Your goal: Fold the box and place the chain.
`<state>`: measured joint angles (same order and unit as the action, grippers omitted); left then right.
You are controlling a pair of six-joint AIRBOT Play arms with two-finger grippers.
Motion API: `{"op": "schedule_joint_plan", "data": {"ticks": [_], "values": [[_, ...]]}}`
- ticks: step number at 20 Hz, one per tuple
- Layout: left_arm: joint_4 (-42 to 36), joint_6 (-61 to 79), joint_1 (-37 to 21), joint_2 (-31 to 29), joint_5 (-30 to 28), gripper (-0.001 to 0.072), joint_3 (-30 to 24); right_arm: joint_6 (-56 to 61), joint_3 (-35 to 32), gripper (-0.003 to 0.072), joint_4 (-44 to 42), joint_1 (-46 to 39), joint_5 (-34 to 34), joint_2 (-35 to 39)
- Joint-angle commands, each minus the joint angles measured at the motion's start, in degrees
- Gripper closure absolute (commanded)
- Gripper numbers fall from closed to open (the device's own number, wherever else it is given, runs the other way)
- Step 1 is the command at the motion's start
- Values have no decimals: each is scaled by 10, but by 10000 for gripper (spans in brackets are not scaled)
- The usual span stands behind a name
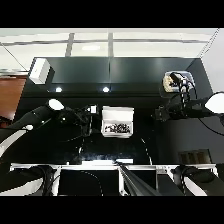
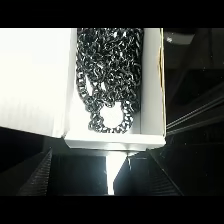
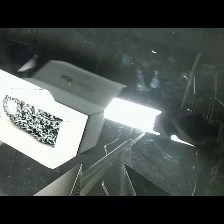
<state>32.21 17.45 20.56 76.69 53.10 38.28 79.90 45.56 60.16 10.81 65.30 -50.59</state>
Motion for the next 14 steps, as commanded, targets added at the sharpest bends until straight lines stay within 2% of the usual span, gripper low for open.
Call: {"op": "schedule_joint_plan", "data": {"ticks": [1, 6, 11, 14], "values": [[4, 3, 1, 0, 1, 7, 1, 0, 0, 360, 0, 0, 0, 0], [40, -6, 12, 5, 10, 9, -3, 0, 0, 360, 1, 0, -6, 0], [-3, -18, 32, 14, -36, 8, -2, 0, 0, 360, 0, 0, -13, 0], [-3, -18, 33, 15, -37, 8, -2, 0, 0, 360, 0, 0, -14, 0]]}}
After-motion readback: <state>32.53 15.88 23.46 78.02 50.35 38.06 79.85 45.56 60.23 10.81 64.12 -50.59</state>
